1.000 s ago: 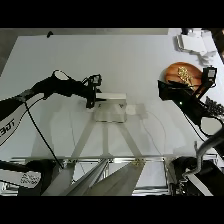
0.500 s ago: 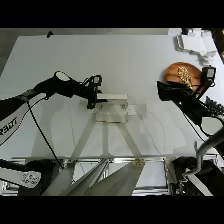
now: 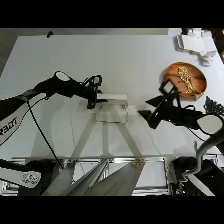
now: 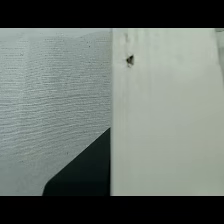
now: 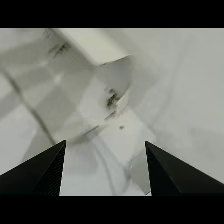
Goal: Fold the box and place the chain.
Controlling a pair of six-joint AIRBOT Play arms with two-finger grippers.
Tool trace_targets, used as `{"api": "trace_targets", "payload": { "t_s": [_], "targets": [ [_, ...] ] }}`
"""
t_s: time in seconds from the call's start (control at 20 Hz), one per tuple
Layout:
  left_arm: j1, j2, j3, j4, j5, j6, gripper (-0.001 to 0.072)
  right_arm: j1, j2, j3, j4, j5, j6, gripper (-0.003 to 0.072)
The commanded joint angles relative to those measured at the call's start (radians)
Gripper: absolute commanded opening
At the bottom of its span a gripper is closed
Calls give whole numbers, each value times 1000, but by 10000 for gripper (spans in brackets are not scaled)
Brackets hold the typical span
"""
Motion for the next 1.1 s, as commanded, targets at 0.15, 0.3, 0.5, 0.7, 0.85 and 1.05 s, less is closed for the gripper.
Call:
{"api": "trace_targets", "payload": {
  "t_s": [0.15, 0.3, 0.5, 0.7, 0.85, 1.05],
  "targets": [
    [0, 0, 0, 1, 1, 0, 8, 137, -146, 0, -183, -71, -286, 640],
    [0, -1, 0, 2, 1, 0, 8, 137, -240, 0, -166, -183, -388, 677],
    [0, -1, 0, 2, 1, 0, 8, 137, -404, 0, -89, -229, -441, 703],
    [0, -1, 0, 1, 1, 0, 8, 138, -478, 0, 124, -254, -460, 706],
    [0, -1, 0, 2, 1, 0, 8, 139, -502, 0, 257, -266, -460, 706],
    [0, 0, 0, 1, 1, 0, 8, 176, -501, 0, 304, -276, -459, 706]
  ]
}}
